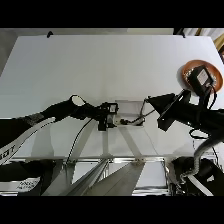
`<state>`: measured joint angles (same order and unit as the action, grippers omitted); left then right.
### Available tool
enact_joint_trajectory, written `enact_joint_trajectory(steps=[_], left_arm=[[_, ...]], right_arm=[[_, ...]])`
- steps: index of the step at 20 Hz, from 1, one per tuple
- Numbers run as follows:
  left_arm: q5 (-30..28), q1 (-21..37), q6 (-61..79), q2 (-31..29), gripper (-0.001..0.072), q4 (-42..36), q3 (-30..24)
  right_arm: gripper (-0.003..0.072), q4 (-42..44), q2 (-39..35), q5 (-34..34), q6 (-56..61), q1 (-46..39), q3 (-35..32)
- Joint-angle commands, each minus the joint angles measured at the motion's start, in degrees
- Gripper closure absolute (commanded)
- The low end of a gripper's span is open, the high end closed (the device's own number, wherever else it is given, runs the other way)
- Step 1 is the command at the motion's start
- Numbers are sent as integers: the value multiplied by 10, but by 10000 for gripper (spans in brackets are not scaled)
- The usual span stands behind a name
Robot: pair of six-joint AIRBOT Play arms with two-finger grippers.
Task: Fold the box and place the chain.
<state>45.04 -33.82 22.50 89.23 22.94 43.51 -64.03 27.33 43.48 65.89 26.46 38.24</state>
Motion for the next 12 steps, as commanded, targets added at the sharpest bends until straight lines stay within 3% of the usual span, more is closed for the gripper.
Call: enact_joint_trajectory(steps=[1,4,6,9,12], left_arm=[[0,0,0,0,454,0,1],[0,0,0,0,454,0,1],[0,0,0,0,454,0,1],[0,0,0,0,454,0,1],[0,0,0,0,454,0,1]], right_arm=[[674,50,-2,-45,-33,0,3],[674,52,1,-58,-48,0,3],[674,30,21,-29,-47,0,3],[673,27,90,18,-50,0,3],[673,62,186,22,-92,0,3]])
